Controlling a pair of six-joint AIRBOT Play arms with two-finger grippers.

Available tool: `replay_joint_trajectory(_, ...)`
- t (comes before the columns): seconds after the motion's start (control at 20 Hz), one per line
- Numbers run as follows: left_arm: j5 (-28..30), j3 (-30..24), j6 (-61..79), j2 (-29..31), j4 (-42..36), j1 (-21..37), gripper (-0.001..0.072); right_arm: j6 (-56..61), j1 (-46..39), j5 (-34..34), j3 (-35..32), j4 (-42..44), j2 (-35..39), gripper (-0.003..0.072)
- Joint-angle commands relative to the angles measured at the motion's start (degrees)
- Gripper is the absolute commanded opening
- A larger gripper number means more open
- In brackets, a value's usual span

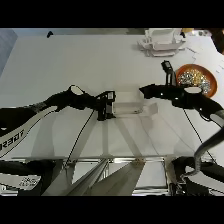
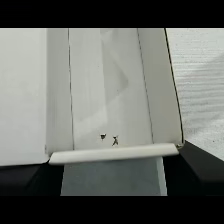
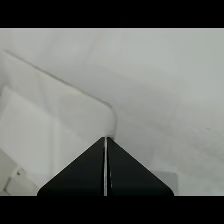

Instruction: Fold the box and place the chain.

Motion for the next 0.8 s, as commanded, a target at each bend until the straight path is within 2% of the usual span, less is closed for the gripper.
replay_joint_trajectory(0.0,0.00,-0.02,-0.02,0.02,0.00,0.00,0.0013,9.11,-5.03,7.93,0.04,-5.62,6.86,0.0019)
replay_joint_trajectory(0.15,0.00,-0.02,-0.02,0.02,0.00,0.00,0.0013,7.89,-9.22,15.91,0.04,-15.47,15.04,0.0018)
replay_joint_trajectory(0.3,0.02,-0.02,-0.02,0.02,0.00,0.02,0.0013,-2.51,-8.66,21.53,0.04,-37.31,19.63,0.0018)
replay_joint_trajectory(0.4,-0.13,-0.02,-0.02,0.02,0.00,0.00,0.0013,-7.72,-6.54,23.30,-0.02,-47.36,19.32,0.0018)
replay_joint_trajectory(0.45,-0.17,-0.02,-0.02,0.02,0.00,0.02,0.0013,-10.91,-4.66,20.83,-0.28,-50.18,19.21,0.0018)
replay_joint_trajectory(0.6,-0.39,-0.02,-0.02,0.02,0.00,0.00,0.0013,-22.93,2.43,15.39,-0.48,-45.09,16.15,0.0022)
replay_joint_trajectory(0.65,-0.42,-0.02,-0.02,0.02,0.00,0.00,0.0013,-26.43,4.98,13.40,-0.48,-43.63,14.23,0.0073)
replay_joint_trajectory(0.75,-0.37,-0.02,-0.02,0.02,0.00,0.02,0.0013,-25.49,8.59,8.96,-0.48,-42.56,10.21,0.0308)
